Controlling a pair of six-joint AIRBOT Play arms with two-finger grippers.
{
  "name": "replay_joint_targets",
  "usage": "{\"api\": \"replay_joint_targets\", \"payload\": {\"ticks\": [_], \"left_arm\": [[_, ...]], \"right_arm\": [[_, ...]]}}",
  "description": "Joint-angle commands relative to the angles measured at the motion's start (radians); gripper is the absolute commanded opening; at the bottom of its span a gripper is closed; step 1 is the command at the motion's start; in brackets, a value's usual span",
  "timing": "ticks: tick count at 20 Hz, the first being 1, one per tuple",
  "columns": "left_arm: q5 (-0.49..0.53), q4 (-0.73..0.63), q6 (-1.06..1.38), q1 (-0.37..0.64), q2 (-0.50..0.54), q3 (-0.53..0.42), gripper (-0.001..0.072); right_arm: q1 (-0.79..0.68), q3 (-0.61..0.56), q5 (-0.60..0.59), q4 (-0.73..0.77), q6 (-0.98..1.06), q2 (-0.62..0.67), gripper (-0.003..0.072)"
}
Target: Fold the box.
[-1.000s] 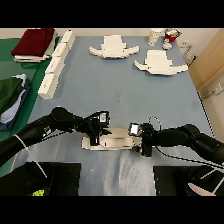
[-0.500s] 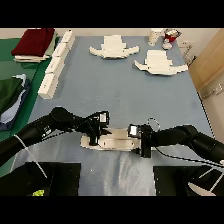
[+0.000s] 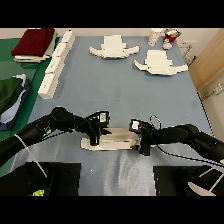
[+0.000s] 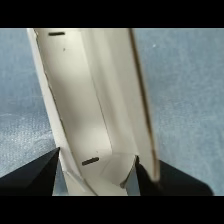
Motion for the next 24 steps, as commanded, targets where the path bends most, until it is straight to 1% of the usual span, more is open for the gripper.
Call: {"api": "replay_joint_targets", "payload": {"ticks": [1,6,8,10,13,15,18,24], "left_arm": [[-0.002,0.001,0.002,0.000,0.000,0.001,0.0015],[-0.002,0.001,0.002,0.000,0.000,0.001,0.0015],[-0.002,0.001,0.002,0.000,0.000,0.001,0.0015],[-0.002,0.001,0.002,0.000,0.000,0.001,0.0015],[-0.002,0.001,0.002,0.000,0.000,0.001,0.0015],[-0.002,0.001,0.002,0.000,0.000,0.001,0.0015],[-0.002,0.001,0.002,0.000,0.000,0.001,0.0015],[-0.002,0.001,0.002,0.000,0.000,0.001,0.0015]], "right_arm": [[-0.006,0.000,0.033,-0.008,0.008,0.000,0.0719],[-0.005,0.001,0.032,-0.008,0.000,0.000,0.0719],[-0.002,0.001,0.026,0.002,-0.047,-0.001,0.0719],[-0.001,0.001,-0.011,0.016,-0.084,-0.002,0.0719],[-0.002,-0.001,-0.096,0.046,-0.122,-0.002,0.0719],[-0.002,-0.011,-0.098,0.050,-0.145,-0.002,0.0719],[-0.001,-0.015,-0.066,0.054,-0.203,-0.002,0.0719],[-0.001,-0.015,-0.059,0.053,-0.202,-0.002,0.0719]]}}
